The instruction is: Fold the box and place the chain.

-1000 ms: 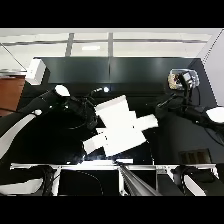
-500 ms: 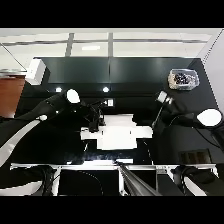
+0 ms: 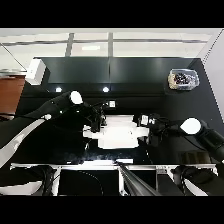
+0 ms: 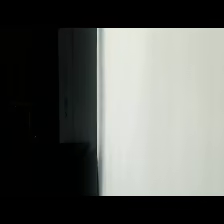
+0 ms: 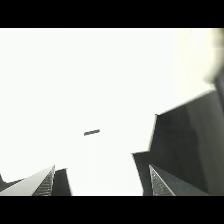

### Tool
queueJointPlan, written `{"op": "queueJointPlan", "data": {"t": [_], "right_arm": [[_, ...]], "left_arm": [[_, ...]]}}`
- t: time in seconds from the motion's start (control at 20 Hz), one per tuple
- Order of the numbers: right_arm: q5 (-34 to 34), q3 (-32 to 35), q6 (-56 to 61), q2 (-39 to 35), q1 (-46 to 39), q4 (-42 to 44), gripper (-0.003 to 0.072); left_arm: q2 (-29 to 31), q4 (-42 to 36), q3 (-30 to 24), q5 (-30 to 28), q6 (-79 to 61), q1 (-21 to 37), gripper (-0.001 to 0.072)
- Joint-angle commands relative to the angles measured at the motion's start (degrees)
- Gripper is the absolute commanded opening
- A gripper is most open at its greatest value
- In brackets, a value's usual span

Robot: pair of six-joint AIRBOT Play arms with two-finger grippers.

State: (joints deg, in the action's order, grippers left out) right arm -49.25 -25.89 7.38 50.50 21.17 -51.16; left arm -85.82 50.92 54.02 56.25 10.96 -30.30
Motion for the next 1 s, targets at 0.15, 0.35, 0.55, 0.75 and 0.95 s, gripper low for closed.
{"op": "queueJointPlan", "data": {"t": [0.15,0.35,0.55,0.75,0.95], "right_arm": [[-0.2,1.0,-3.3,2.9,2.2,-3.7,0.0720],[-1.2,1.0,-3.3,4.7,2.2,-4.3,0.0720],[-1.2,1.0,-3.6,5.3,2.2,-3.2,0.0720],[-1.9,1.0,-5.1,5.4,4.1,-1.2,0.0720],[1.9,1.0,-5.0,6.1,9.4,-1.3,0.0720]], "left_arm": [[-0.1,-0.4,0.0,-0.3,-0.1,0.0,0.0027],[-0.1,-0.4,0.0,-0.3,-0.1,0.0,0.0028],[-0.1,-0.4,0.0,-0.3,-0.1,0.0,0.0028],[-0.1,-0.4,0.0,-0.3,-0.1,0.0,0.0028],[-0.1,-0.4,0.0,-0.3,-0.1,0.0,0.0028]]}}
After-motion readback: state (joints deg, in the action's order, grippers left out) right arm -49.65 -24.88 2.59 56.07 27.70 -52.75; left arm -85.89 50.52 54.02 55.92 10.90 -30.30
